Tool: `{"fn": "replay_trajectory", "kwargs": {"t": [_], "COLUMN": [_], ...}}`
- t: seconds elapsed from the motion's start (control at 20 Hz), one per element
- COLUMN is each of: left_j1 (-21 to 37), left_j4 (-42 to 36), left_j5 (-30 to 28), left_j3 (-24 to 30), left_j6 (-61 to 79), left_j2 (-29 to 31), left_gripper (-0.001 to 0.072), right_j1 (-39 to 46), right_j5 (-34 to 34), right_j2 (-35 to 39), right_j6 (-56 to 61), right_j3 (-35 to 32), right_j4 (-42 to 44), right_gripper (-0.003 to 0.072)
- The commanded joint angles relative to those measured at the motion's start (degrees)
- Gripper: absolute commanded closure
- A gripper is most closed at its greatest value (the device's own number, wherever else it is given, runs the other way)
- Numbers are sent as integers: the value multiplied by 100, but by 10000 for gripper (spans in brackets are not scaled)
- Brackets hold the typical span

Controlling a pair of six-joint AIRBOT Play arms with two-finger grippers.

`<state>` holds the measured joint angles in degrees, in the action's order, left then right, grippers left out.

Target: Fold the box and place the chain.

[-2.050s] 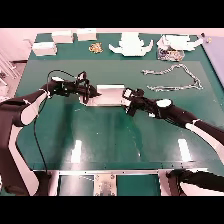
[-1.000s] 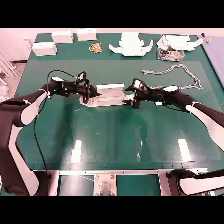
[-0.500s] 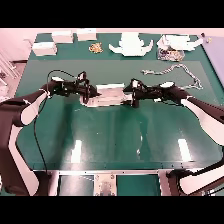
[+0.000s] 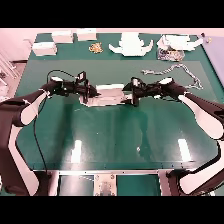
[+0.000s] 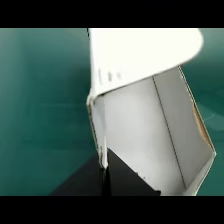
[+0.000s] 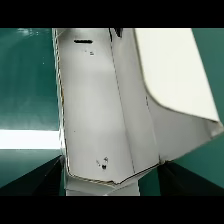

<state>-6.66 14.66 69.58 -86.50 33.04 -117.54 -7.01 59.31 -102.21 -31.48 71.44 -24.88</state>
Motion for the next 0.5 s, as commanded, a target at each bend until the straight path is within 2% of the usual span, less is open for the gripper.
{"fn": "replay_trajectory", "kwargs": {"t": [0.0, 0.45], "left_j1": [-2, -2], "left_j4": [-9, -9], "left_j5": [-9, -13], "left_j3": [2, 2], "left_j6": [0, 0], "left_j2": [-4, -4], "left_gripper": [689, 689], "right_j1": [-7, -111], "right_j5": [234, 315], "right_j2": [-122, -428], "right_j6": [0, 0], "right_j3": [118, 238], "right_j4": [-129, -109], "right_gripper": [-2, -1]}}
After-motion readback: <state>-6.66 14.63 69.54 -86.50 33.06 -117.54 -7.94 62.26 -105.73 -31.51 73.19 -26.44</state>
